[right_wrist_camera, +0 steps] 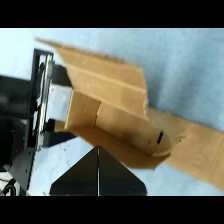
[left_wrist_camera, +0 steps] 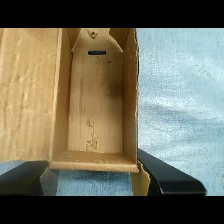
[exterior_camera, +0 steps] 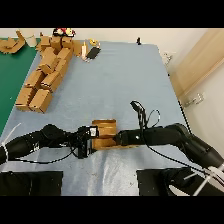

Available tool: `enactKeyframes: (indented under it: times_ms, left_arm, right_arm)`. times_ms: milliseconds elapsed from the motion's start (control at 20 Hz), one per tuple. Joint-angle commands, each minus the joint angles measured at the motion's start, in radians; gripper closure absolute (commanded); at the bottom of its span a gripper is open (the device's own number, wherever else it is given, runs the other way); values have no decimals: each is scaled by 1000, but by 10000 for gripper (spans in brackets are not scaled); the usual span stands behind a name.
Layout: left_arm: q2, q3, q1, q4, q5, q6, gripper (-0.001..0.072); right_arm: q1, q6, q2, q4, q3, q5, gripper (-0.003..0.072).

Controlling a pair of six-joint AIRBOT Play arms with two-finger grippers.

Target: Fold the box.

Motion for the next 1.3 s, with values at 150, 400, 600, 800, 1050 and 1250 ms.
enactKeyframes:
  times_ms: [150, 400, 600, 800, 1050, 1250]
  left_arm:
    - [0, 1, 0, 2, 0, 0, 112]
    - [1, 2, 0, 2, -10, 0, 112]
    - [0, 2, 0, 2, -10, 0, 112]
    - [0, 2, 0, 1, -7, 0, 112]
    - [0, 2, 0, 1, -6, 0, 112]
    - [0, 2, 0, 1, -6, 0, 112]
  right_arm:
    - [0, -43, -246, -43, 138, 120, 685]
    - [0, -41, -280, -162, 189, 102, 685]
    - [0, -39, -347, -163, 171, 64, 686]
    - [0, -56, -393, -178, 164, 65, 685]
    - [0, -80, -393, -177, 164, 64, 685]
    - [0, -130, -386, -191, 169, 60, 685]
